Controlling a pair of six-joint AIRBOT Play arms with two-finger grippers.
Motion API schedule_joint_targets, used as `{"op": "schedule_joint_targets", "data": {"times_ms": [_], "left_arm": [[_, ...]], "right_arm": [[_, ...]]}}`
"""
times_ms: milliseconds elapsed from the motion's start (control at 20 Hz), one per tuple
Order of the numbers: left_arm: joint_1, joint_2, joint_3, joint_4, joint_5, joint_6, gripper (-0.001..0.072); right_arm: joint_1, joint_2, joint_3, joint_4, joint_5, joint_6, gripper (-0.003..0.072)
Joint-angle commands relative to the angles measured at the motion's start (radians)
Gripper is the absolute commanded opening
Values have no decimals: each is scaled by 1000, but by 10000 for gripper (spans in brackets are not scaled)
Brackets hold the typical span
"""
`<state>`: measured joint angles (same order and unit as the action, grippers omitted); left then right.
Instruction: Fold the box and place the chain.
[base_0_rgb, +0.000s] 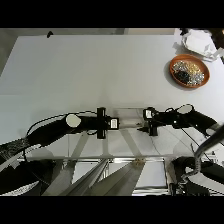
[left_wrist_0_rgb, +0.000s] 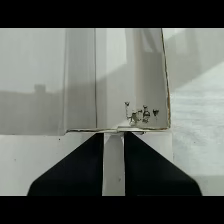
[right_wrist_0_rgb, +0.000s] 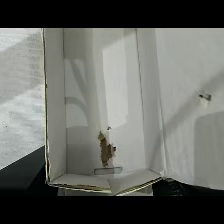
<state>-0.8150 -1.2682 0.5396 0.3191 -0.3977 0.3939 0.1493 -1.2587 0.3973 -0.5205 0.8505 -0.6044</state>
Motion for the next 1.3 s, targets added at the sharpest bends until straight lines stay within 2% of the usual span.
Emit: {"op": "schedule_joint_targets", "data": {"times_ms": [0, 150, 550, 600, 700, 750, 1100, 1150, 1200, 1250], "left_arm": [[-9, -2, 1, -16, -22, 25, 107], [-9, -2, 1, -16, -21, 26, 154], [-9, -36, 1, -28, 2, 29, 156], [-10, -46, 1, -28, 1, 29, 200], [-9, -52, 1, -35, 7, 29, 369], [-9, -52, 1, -35, 9, 29, 419], [-9, -22, 1, -35, 13, 24, 411], [-9, 3, 1, -35, 14, 10, 389], [-6, 37, 1, -34, 30, -26, 304], [-6, 70, 1, -26, 52, -72, 252]], "right_arm": [[1, 0, 0, 2, -1, 2, 454], [1, 0, 0, 2, -1, 2, 454], [1, 0, 0, 2, 1, 2, 454], [1, 0, 0, 2, 2, 2, 454], [1, 0, 0, 1, 2, 2, 454], [1, 0, 0, 2, 2, 2, 454], [1, 0, 0, 2, 2, 2, 454], [1, 0, 0, 2, 2, 2, 454], [1, 0, 0, 2, 2, 2, 454], [1, 0, 0, 2, 2, 2, 454]]}}
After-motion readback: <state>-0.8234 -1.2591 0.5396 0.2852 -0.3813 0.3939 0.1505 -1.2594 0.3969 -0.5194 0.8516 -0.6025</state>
